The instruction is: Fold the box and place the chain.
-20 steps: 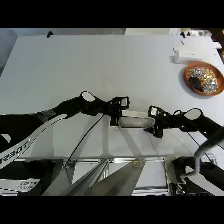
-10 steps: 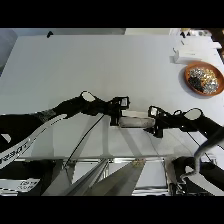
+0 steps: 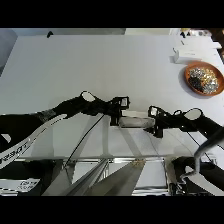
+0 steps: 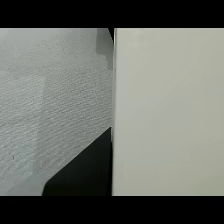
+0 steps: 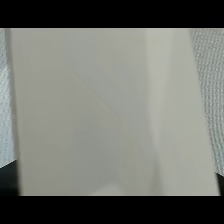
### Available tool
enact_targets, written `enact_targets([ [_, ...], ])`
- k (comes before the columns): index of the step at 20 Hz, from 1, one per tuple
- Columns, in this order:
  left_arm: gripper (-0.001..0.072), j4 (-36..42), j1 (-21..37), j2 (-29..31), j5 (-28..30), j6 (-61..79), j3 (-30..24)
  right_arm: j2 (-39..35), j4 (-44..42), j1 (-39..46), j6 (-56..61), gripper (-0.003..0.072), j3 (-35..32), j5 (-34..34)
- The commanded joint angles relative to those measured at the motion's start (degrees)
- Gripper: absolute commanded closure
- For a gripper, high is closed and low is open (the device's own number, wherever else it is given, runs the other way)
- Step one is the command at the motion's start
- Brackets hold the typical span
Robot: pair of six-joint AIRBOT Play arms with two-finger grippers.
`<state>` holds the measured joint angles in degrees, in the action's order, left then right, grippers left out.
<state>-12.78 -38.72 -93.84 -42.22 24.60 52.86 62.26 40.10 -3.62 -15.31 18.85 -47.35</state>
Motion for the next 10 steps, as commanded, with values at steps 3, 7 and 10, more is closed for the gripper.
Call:
enact_targets([
  [3, 0.0699, 0.09, 0.07, 0.04, 0.00, -0.02, 0.02, -0.04, -0.02, 0.04, 0.02, 0.0287, 0.07, -0.02],
  [7, 0.0622, 0.09, 0.11, 0.22, 0.15, 0.07, 0.02, -0.04, -0.02, 0.04, 0.02, 0.0287, 0.07, -0.02],
  [10, 0.0167, 0.07, 0.17, 1.18, 0.28, 0.04, 0.02, -0.04, -0.02, 0.04, 0.02, 0.0287, 0.07, -0.02],
])
